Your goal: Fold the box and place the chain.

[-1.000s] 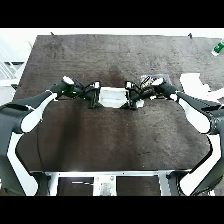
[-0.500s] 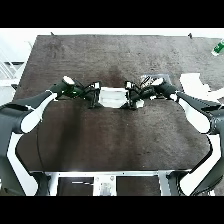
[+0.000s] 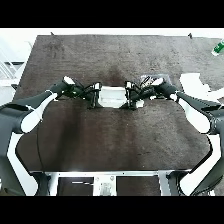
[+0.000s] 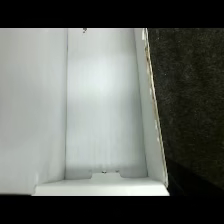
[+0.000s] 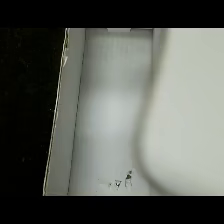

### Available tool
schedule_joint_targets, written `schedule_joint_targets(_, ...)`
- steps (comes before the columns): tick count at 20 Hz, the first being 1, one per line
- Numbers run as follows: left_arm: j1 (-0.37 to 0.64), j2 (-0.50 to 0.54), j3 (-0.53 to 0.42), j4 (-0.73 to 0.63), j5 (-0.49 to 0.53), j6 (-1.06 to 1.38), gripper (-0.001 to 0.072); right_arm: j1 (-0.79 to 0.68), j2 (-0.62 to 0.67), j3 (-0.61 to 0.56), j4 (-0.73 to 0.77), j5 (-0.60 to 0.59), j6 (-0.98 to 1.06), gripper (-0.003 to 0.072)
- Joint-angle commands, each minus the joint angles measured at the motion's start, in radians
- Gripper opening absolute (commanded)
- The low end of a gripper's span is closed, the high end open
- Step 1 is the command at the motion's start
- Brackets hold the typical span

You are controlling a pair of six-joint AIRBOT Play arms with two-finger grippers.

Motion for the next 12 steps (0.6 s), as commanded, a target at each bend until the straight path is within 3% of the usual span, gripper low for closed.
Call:
schedule_joint_targets(1, 0.001, 0.0, 0.001, -0.005, 0.007, -0.001, 0.0613, 0.0, 0.0, 0.0, -0.002, 0.0, 0.001, 0.0582)
schedule_joint_targets(5, 0.001, 0.0, 0.001, -0.008, 0.0, 0.01, 0.0595, 0.0, 0.0, 0.0, -0.002, 0.0, 0.001, 0.0582)
schedule_joint_targets(6, 0.001, 0.0, 0.001, -0.013, -0.008, 0.011, 0.0476, 0.0, 0.0, 0.0, -0.002, 0.0, 0.001, 0.0582)
schedule_joint_targets(7, 0.001, 0.0, 0.001, -0.013, -0.014, 0.016, 0.0402, 0.0, 0.0, 0.0, -0.002, 0.0, 0.001, 0.0582)
schedule_joint_targets(12, 0.001, 0.0, 0.0, -0.012, -0.014, 0.018, 0.0398, 0.0, 0.0, 0.0, -0.002, 0.0, 0.001, 0.0582)
